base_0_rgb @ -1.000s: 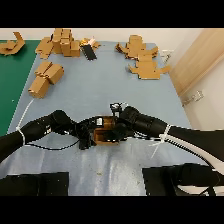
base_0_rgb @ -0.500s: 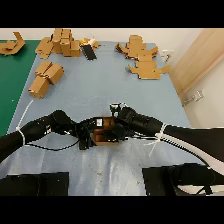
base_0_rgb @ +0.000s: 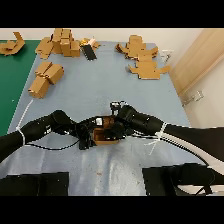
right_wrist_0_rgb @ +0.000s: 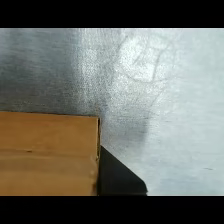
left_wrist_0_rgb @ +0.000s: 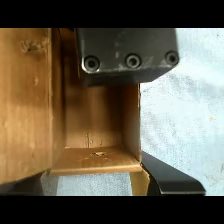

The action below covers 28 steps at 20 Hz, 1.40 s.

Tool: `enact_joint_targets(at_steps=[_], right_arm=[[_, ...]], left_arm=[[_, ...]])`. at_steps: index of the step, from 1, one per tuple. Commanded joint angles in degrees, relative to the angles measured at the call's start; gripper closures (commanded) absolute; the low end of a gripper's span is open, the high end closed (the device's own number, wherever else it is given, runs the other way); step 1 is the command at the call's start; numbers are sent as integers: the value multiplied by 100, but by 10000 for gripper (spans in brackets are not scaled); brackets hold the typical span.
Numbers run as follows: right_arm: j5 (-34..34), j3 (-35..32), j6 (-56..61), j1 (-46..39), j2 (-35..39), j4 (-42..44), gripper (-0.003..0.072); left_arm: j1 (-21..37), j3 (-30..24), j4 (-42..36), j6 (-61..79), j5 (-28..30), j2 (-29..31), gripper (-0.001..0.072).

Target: Fold the box.

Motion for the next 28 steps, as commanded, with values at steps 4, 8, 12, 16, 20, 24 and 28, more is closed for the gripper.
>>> enact_joint_targets(at_steps=[4,8,12,16,20,24,28], right_arm=[[116,7,4,7,-2,24,678],[105,7,2,7,0,74,678],[-70,7,4,39,0,90,679],[-208,7,20,39,0,90,680],[-212,7,225,39,0,13,680],[-214,7,267,37,0,-24,679],[-214,7,286,37,0,-31,679]], left_arm=[[-240,0,-111,9,57,-4,1],[-225,0,37,-85,188,-4,180],[-223,0,466,-494,334,-4,179],[-142,0,531,-649,396,-2,179],[-35,0,531,-748,350,-2,167],[-48,0,525,-739,212,-2,167],[-48,0,577,-726,85,-2,172]])
